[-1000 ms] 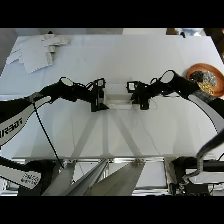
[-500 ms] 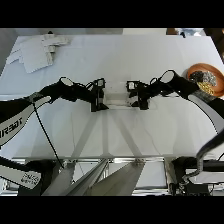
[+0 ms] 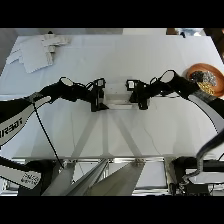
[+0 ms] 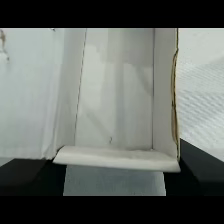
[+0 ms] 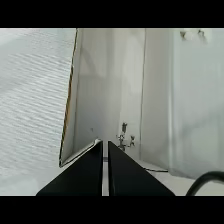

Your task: Fold the box and place the chain.

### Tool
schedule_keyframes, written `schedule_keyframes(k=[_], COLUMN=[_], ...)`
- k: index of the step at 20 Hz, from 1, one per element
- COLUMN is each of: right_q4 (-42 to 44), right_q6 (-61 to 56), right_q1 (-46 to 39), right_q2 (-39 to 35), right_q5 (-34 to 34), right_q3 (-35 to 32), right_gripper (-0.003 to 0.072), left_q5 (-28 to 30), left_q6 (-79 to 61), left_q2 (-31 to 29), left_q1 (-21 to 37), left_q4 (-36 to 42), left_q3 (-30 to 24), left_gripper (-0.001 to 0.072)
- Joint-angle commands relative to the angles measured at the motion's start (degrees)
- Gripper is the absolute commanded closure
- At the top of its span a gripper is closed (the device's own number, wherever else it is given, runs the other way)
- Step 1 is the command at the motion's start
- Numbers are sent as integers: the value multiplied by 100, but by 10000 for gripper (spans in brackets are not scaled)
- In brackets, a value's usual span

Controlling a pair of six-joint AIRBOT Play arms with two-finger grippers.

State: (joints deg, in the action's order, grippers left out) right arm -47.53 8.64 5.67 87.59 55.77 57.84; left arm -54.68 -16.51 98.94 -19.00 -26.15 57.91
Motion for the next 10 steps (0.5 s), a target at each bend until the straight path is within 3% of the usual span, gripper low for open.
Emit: schedule_keyframes(k=[1,3,10], right_q4=[-699,-1241,-1263], right_q6=[-970,-1722,-3091], right_q1=[-4,-57,-859], right_q2=[-212,-461,-1497], right_q5=[-94,-90,-164], right_q3=[-2,-2,-2], right_gripper=[652,652,653], left_q5=[-4,-4,-4], left_q6=[-11,-11,-11], left_q2=[2,2,4], left_q1=[-2,-2,-2], left_q4=[-7,-7,-7], left_q3=[4,4,4], left_gripper=[434,434,434])
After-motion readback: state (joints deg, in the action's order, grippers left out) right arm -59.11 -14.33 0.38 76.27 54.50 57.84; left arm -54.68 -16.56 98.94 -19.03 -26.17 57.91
